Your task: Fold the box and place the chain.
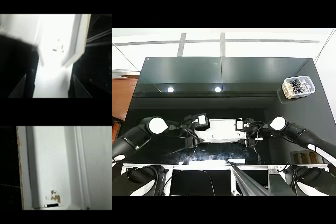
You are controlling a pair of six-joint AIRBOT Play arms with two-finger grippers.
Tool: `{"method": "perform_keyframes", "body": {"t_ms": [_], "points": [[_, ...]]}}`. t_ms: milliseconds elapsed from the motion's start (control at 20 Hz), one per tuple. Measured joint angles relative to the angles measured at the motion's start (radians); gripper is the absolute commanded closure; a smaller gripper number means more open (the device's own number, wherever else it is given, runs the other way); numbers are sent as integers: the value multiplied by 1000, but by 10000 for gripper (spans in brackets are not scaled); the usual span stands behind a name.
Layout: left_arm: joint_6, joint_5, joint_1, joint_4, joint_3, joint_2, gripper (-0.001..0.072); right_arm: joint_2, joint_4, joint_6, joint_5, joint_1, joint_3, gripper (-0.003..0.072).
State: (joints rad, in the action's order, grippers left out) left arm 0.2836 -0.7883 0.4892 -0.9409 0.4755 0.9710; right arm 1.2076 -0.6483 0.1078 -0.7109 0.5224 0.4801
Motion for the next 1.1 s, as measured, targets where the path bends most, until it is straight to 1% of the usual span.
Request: {"method": "perform_keyframes", "body": {"t_ms": [150,200,250,450,500,550,600,650,700,800,1100], "points": [[-16,49,40,15,-10,26,20,0,0,0,0,0,0,216],[-20,56,50,18,-11,37,84,0,0,0,0,0,0,216],[-23,65,55,21,-12,47,113,0,0,0,0,0,0,216],[-27,82,67,47,-14,71,115,0,0,0,0,0,0,216],[-28,90,68,52,-15,73,140,0,0,0,0,0,0,216],[-29,92,69,57,-15,75,195,0,0,0,0,0,0,216],[-30,94,70,60,-15,77,331,0,0,0,0,0,0,216],[-30,98,71,60,-15,78,384,0,0,0,0,0,0,216],[-32,100,71,61,-15,79,385,0,0,0,0,0,0,216],[-41,114,71,63,-15,80,422,0,0,0,0,0,0,216],[-52,123,71,96,-14,80,422,0,0,0,0,0,0,216]]}}
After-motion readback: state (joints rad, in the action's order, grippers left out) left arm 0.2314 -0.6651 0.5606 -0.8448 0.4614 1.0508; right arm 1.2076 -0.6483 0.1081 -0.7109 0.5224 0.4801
